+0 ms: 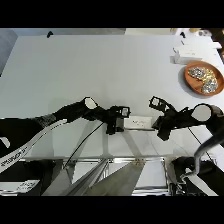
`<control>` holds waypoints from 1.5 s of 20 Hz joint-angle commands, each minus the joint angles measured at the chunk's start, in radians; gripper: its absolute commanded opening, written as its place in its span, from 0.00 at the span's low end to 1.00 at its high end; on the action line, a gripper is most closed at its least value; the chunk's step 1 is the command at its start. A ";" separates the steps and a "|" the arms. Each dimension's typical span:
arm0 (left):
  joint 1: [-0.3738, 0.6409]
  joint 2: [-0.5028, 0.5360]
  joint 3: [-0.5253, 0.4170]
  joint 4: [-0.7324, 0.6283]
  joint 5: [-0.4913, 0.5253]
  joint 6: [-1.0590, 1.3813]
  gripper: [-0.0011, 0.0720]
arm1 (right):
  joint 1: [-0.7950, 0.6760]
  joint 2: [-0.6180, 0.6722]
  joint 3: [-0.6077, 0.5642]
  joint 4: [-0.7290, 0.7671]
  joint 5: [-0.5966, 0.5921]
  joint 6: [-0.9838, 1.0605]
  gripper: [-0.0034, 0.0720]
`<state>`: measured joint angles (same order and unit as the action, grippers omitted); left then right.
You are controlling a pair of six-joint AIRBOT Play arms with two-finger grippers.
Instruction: Fold the box and place the chain.
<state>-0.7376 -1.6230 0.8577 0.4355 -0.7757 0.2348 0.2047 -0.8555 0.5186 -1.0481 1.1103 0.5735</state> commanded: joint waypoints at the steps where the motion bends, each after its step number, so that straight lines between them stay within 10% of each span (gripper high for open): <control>1: 0.000 0.001 0.000 0.002 0.001 0.004 0.39 | 0.000 0.003 0.045 0.186 -0.074 -0.024 0.06; 5: 0.000 0.001 0.000 0.002 0.001 0.004 0.39 | 0.093 -0.067 0.045 0.412 -0.159 -0.112 0.06; 17: 0.000 0.001 0.000 0.002 0.001 0.004 0.39 | 0.244 -0.242 0.045 0.180 -0.190 0.029 0.06; 30: 0.000 0.001 0.000 0.002 0.001 0.004 0.39 | 0.093 0.012 0.198 0.070 -0.176 0.177 0.06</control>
<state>-0.7376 -1.6230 0.8577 0.4362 -0.7753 0.2363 0.3695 -0.9119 0.6819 -0.8867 0.9371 0.6624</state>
